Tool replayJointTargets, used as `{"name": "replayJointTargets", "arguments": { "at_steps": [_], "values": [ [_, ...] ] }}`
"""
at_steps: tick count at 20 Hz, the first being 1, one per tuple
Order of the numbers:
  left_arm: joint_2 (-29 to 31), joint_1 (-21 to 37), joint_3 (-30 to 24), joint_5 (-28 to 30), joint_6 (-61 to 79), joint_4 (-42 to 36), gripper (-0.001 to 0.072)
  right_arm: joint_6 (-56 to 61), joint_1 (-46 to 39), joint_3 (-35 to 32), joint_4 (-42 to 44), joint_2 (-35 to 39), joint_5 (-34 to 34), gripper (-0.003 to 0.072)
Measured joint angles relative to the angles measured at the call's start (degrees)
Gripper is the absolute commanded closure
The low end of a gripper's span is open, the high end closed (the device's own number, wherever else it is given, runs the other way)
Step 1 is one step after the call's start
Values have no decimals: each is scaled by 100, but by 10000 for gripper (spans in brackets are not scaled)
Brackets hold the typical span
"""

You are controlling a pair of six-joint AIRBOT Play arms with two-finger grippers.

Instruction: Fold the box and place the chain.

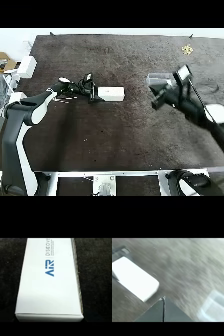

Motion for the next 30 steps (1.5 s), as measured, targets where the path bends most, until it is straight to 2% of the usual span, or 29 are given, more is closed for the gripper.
{"name": "replayJointTargets", "arguments": {
  "at_steps": [1,4,7,9,10,12,16,18,21,23,30],
  "values": [
    [0,0,0,-2,0,-17,703,2,0,-382,55,295,-227,686],
    [39,9,0,-13,-44,-122,702,22,-33,-1220,393,1025,-1008,687],
    [365,138,2,144,-385,-494,702,22,-44,-1582,562,1362,-1397,687],
    [807,321,2,463,-754,-664,702,24,-48,-1685,616,1456,-1545,686],
    [1047,433,2,763,-990,-739,702,24,-48,-1718,636,1488,-1624,687],
    [1526,699,4,1759,-1637,-811,702,24,-48,-1762,658,1523,-1698,687],
    [2081,1250,-13,4334,-2865,-870,702,24,-48,-1788,680,1558,-1779,687],
    [2177,1502,-125,5066,-3182,-828,702,24,-48,-1799,680,1561,-1786,687],
    [2229,1786,-503,5764,-3416,-761,702,26,-46,-1818,682,1563,-1812,686],
    [2164,2006,-695,6013,-3504,-748,702,26,-46,-1834,684,1561,-1812,686],
    [1716,2376,-870,6006,-3593,-647,702,28,-46,-1858,686,1517,-1814,686]
  ]
}}
